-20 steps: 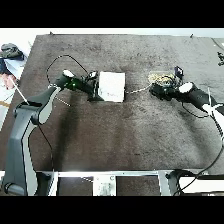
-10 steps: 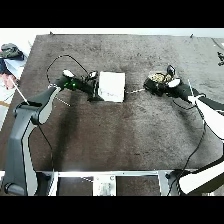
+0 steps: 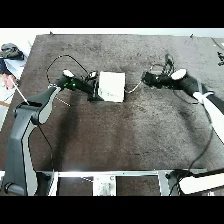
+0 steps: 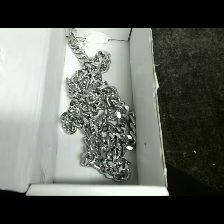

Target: Fold the box and place the chain.

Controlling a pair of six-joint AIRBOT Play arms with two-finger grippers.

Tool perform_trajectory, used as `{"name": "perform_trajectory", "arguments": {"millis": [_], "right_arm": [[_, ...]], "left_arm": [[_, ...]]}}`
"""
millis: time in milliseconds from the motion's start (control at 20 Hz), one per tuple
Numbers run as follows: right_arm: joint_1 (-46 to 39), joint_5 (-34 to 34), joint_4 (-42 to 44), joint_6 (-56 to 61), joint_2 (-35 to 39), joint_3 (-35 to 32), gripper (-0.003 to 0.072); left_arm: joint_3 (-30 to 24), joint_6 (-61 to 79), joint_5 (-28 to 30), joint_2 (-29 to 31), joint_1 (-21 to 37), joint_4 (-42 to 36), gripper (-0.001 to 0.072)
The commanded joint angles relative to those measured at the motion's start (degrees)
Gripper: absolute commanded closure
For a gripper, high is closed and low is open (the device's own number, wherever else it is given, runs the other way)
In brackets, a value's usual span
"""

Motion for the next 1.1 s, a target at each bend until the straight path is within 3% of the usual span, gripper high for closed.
{"name": "perform_trajectory", "arguments": {"millis": [0, 250, 450, 750, 1050], "right_arm": [[2.3, 1.4, -0.5, -4.2, 12.0, 0.1, 0.0673], [6.4, -5.0, -1.2, -5.2, 25.0, 0.2, 0.0673], [13.8, -13.3, -1.2, -6.2, 28.2, 0.2, 0.0674], [24.3, -18.3, -0.8, -5.9, 21.2, 0.2, 0.0674], [26.8, -17.0, -1.0, -5.5, 10.6, -0.2, 0.0674]], "left_arm": [[0.0, 0.0, 0.0, 0.0, 0.0, 0.0, 0.0253], [0.0, 0.0, 0.0, 0.0, 0.0, 0.0, 0.0253], [0.0, 0.0, 0.0, 0.0, 0.0, 0.0, 0.0253], [0.0, 0.0, 0.0, 0.0, 0.0, 0.0, 0.0253], [0.0, 0.0, 0.0, 0.0, 0.0, 0.0, 0.0253]]}}
